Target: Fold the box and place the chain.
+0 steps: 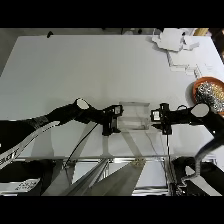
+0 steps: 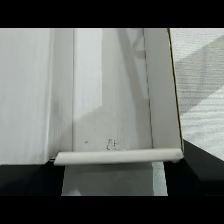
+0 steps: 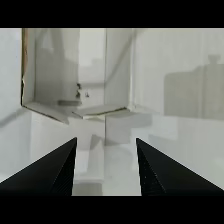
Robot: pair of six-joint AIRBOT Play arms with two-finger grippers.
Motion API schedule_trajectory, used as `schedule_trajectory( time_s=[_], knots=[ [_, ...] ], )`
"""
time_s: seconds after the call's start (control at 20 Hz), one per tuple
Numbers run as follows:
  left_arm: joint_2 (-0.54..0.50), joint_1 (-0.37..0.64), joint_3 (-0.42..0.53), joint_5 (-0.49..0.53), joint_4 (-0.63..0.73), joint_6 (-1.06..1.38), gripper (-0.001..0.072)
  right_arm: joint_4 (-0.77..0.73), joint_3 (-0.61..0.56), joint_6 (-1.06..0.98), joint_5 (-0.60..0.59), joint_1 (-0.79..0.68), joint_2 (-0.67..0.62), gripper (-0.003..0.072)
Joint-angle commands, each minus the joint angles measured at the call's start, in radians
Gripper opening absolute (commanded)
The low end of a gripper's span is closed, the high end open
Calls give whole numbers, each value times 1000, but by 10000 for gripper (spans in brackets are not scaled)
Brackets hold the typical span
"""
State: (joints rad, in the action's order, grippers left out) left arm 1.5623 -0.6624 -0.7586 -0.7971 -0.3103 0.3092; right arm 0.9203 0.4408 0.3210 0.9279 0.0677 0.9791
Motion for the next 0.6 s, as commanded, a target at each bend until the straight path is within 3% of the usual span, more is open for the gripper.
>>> schedule_trajectory(
  time_s=[0.0,0.05,0.1,0.3,0.55],
  knots=[
    [-1,0,0,0,0,0,210,-56,-1,54,27,8,35,409],
    [-1,0,0,0,0,0,210,-57,-1,51,30,13,37,381],
    [-1,0,0,0,0,0,210,-57,-1,32,34,17,37,297],
    [-1,0,0,0,0,0,210,-58,-1,-59,58,18,37,173],
    [-1,0,0,0,0,0,210,-93,-2,-62,90,19,63,159]
  ],
)
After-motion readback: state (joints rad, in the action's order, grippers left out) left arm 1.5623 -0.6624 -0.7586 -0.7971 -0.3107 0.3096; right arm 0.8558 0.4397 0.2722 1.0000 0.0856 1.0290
